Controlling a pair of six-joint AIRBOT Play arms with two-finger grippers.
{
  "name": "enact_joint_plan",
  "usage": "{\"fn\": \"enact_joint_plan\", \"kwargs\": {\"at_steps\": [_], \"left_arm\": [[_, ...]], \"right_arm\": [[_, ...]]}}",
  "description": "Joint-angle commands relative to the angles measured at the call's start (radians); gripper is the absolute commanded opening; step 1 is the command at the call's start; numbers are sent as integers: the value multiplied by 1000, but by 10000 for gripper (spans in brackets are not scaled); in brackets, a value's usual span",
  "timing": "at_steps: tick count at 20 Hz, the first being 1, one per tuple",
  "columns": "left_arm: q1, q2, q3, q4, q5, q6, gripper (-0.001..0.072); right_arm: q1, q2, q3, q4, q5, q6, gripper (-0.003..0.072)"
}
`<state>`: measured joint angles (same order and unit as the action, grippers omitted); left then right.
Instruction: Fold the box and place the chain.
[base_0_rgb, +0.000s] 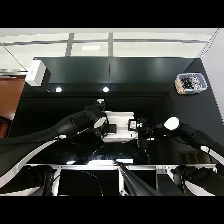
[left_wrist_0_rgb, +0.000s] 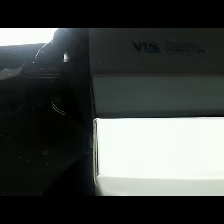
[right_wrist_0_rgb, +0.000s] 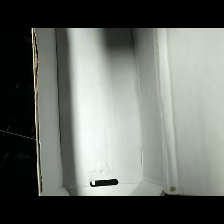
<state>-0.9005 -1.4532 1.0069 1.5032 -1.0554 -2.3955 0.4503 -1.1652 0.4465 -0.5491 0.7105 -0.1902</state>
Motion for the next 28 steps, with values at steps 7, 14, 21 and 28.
{"fn": "enact_joint_plan", "kwargs": {"at_steps": [7,14,21,28], "left_arm": [[-3,1,1,7,-13,38,26],[-3,1,1,14,-12,38,27],[-3,1,1,4,-1,38,28],[-3,1,1,3,0,38,28]], "right_arm": [[0,42,0,-7,18,52,693],[-3,134,2,-282,78,134,693],[0,134,2,-188,74,131,422],[0,132,2,-123,70,135,158]]}}
